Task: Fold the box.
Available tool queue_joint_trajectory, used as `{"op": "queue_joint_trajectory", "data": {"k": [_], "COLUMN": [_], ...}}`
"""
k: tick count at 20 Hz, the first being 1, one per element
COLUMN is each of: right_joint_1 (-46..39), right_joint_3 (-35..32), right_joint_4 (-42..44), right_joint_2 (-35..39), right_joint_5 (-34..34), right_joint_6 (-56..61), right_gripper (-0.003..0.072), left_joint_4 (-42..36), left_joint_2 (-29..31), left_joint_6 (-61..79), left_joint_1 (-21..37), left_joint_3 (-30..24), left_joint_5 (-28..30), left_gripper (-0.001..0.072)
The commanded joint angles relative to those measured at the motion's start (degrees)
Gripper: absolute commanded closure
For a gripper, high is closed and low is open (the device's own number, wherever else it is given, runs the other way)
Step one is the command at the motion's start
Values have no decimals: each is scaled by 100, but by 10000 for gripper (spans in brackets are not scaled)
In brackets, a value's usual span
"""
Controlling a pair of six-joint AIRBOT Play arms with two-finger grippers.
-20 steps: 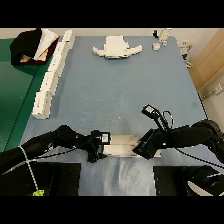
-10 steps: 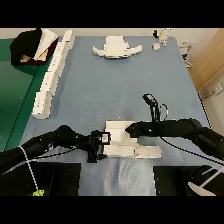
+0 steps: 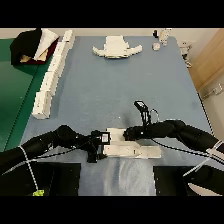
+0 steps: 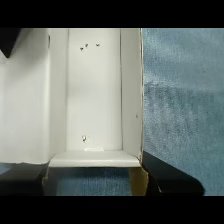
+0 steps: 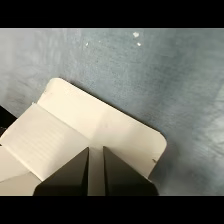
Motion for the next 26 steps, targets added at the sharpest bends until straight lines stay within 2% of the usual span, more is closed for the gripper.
{"op": "queue_joint_trajectory", "data": {"k": [1,5,10,14,18,21,22,23,26], "right_joint_1": [74,70,-13,-2,94,92,92,92,90], "right_joint_3": [2,28,411,511,407,-46,-249,-466,-1019], "right_joint_4": [-83,-109,-1158,-1845,-1554,-1963,-2149,-2256,-2304], "right_joint_2": [-61,22,798,1797,2820,3425,3539,3591,3536], "right_joint_5": [-70,-92,-586,-1709,-3368,-3880,-3816,-3602,-2649], "right_joint_6": [9,-11,-7,-109,-1460,-1714,-1910,-2223,-3320], "right_gripper": [549,549,549,548,532,170,117,98,97], "left_joint_4": [4,4,4,4,4,4,4,4,4], "left_joint_2": [-4,-4,-2,-4,-2,-2,-4,-2,-2], "left_joint_6": [11,11,11,13,11,11,11,11,11], "left_joint_1": [0,0,0,0,0,0,0,0,0], "left_joint_3": [0,0,0,0,0,0,0,0,0], "left_joint_5": [-4,-7,-4,-4,-7,-4,-4,-4,-7], "left_gripper": [200,200,200,200,200,200,200,200,200]}}
